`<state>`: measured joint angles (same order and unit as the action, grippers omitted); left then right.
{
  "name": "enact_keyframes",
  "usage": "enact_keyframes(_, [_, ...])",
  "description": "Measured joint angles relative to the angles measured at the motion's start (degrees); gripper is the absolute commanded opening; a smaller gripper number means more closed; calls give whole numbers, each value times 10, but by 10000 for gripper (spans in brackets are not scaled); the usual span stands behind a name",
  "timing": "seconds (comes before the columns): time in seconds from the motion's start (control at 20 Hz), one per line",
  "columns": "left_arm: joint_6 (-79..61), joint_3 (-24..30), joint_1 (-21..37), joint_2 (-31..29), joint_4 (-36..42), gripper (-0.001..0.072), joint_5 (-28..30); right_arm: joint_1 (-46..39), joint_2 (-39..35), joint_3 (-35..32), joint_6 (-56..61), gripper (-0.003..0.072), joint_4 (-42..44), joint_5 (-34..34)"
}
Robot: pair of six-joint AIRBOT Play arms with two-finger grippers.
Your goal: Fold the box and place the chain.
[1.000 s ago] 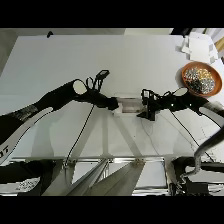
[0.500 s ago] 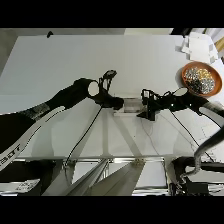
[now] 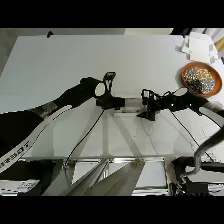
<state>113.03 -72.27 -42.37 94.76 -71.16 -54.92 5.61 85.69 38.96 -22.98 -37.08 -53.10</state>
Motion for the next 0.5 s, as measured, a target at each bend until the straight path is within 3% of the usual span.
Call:
enact_keyframes(0.35, [54,-89,-3,60,-5,323,-100,0,0,0,0,559,0,0])
enact_keyframes(0.5, [82,-106,-6,78,-6,195,-131,0,0,0,0,559,0,0])
